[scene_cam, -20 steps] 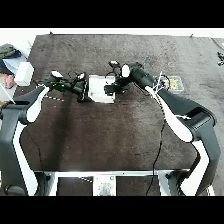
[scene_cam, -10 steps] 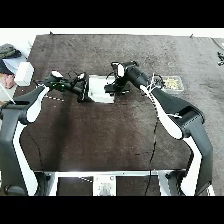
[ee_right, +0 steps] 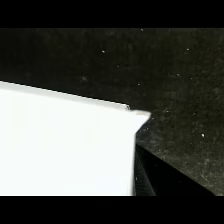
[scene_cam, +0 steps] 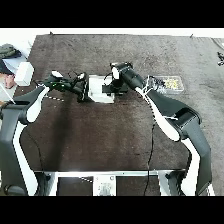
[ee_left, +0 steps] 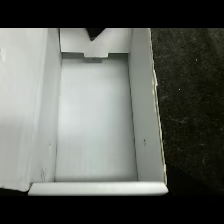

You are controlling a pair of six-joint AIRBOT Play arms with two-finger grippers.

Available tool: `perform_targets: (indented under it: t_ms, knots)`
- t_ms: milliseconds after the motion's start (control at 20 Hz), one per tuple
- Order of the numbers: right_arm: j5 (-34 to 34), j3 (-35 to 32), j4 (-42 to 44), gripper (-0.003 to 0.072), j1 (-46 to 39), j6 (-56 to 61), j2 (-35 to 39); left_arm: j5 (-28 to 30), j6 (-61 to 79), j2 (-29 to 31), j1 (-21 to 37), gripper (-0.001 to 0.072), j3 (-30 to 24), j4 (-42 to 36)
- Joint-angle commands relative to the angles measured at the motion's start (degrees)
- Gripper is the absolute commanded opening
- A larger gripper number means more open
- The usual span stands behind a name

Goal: Fold the box and place the chain.

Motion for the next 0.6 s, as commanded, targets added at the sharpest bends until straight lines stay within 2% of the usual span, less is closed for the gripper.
perform_targets:
  t_ms: [0,450,500,550]
  knots:
    - [-0.2,0.0,-2.4,0.0370,0.4,2.5,-0.1,0.0,0.0,0.0,0.0,0.0415,0.0,0.0]
    - [-0.4,0.0,-4.2,0.0363,1.0,4.8,-1.6,0.0,0.0,0.0,0.0,0.0415,0.0,0.0]
    - [-0.5,0.0,-4.2,0.0219,1.2,4.9,-1.6,0.0,0.0,0.0,0.0,0.0415,0.0,0.0]
    - [-0.7,0.0,-4.0,0.0212,1.2,5.3,-1.6,0.0,0.0,0.0,0.0,0.0415,0.0,0.0]
